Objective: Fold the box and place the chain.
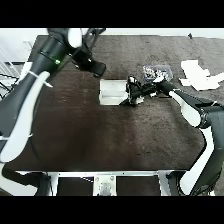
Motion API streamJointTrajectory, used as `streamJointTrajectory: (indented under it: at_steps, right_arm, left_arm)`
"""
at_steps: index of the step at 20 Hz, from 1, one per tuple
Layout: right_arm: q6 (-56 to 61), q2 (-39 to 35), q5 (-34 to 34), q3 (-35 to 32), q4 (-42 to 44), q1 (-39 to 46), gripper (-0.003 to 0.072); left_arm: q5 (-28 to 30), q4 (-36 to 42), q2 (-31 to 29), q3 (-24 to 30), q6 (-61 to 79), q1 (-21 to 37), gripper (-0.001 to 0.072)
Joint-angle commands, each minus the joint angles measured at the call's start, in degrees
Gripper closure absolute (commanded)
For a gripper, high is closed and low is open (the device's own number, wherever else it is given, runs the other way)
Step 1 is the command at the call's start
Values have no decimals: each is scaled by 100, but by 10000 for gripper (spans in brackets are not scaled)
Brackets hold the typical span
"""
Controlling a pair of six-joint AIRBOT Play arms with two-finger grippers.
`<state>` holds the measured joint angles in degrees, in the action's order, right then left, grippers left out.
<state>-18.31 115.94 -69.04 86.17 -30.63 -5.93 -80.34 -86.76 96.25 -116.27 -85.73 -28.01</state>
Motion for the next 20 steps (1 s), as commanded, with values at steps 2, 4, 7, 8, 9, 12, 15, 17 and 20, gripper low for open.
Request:
streamJointTrajectory:
  at_steps: [2, 4, 7, 8, 9, 12, 15, 17, 20]
  right_arm:
    - [0, 2, -2, -2, 0, -4, 97]
    - [0, 2, 0, -2, 2, -4, 97]
    - [0, 2, -2, -2, 2, -4, 97]
    - [0, 2, -2, -2, 2, -4, 97]
    - [0, 2, 0, -2, 2, -4, 97]
    - [0, 2, -2, -2, 2, -4, 97]
    - [0, 2, -2, -2, 2, -4, 97]
    - [0, 2, 0, -2, 2, -4, 98]
    - [0, 2, 0, -2, 2, -4, 98]
  left_arm:
    - [417, 839, -621, 9, 1255, 494, 501]
    - [389, 1692, -693, 162, 1893, 890, 691]
    - [398, 3447, -693, 905, 3934, 1462, 691]
    - [459, 4000, -682, 1228, 4715, 1646, 691]
    - [605, 4310, -649, 1591, 5370, 1823, 691]
    - [1578, 4330, -501, 2505, 5936, 2100, 691]
    - [2046, 4387, -332, 2730, 5923, 2092, 691]
    - [1947, 4487, -181, 2728, 6699, 2079, 355]
    - [1856, 4487, 195, 2728, 7250, 2079, -6]
